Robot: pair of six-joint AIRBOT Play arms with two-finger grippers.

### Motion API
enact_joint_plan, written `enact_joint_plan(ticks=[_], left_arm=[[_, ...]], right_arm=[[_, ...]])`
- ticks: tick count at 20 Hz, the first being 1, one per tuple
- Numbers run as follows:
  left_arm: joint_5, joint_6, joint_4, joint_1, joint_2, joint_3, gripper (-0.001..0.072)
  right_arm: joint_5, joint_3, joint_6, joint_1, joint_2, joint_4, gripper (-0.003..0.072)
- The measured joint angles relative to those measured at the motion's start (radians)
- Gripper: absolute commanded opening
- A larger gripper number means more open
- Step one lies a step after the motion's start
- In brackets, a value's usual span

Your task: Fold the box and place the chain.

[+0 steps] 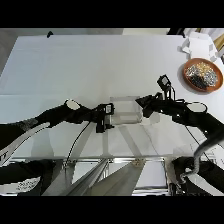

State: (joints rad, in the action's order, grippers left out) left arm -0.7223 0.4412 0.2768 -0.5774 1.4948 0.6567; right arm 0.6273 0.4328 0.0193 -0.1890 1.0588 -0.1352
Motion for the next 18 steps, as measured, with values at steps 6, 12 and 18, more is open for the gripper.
enact_joint_plan(ticks=[6, 12, 18], left_arm=[[0.0, -0.001, 0.0, 0.0, 0.0, 0.0, 0.0319], [0.0, -0.001, 0.0, 0.0, 0.0, 0.0, 0.0319], [0.0, 0.0, 0.0, 0.0, 0.0, 0.0, 0.0319]], right_arm=[[-0.034, 0.0, 0.0, 0.0, 0.125, 0.053, 0.0015], [-0.027, 0.0, 0.003, 0.0, 0.125, 0.08, 0.0016], [0.019, 0.001, 0.04, 0.0, -0.045, 0.061, 0.0016]])
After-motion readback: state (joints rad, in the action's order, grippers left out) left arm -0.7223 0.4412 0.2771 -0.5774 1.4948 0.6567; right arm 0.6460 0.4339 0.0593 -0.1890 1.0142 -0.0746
